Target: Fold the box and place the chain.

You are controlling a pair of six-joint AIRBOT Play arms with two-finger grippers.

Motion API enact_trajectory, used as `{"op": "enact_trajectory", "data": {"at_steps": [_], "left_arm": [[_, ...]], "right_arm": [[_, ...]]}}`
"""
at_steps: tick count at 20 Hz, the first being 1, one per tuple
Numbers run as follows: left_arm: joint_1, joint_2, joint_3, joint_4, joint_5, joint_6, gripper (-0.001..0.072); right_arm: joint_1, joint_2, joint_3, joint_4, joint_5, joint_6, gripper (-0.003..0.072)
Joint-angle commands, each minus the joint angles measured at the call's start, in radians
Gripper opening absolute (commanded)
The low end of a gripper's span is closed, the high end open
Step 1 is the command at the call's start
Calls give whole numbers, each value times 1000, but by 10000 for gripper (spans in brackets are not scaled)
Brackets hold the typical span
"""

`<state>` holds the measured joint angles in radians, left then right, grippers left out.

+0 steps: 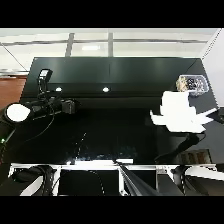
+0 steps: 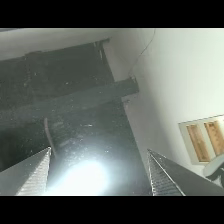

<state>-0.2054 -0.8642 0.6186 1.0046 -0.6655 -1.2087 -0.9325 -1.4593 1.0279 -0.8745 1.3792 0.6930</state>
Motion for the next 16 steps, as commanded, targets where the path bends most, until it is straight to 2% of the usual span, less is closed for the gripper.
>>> {"op": "enact_trajectory", "data": {"at_steps": [1, 5, 9, 12, 16], "left_arm": [[0, -2, 0, 0, 3, 0, 708], [-5, -28, -1, -85, -1, 0, 708], [-5, -57, -1, -137, -2, 0, 708], [-4, -113, 0, -297, -11, 40, 708], [-2, -279, 3, -624, -125, 357, 708]], "right_arm": [[58, 64, -153, 245, 11, -64, 16], [225, 171, -378, 528, -61, -185, 17], [435, 386, -640, 807, -202, -343, 16], [616, 507, -787, 855, -402, -377, 16], [821, 513, -812, 858, -518, -376, 16]]}}
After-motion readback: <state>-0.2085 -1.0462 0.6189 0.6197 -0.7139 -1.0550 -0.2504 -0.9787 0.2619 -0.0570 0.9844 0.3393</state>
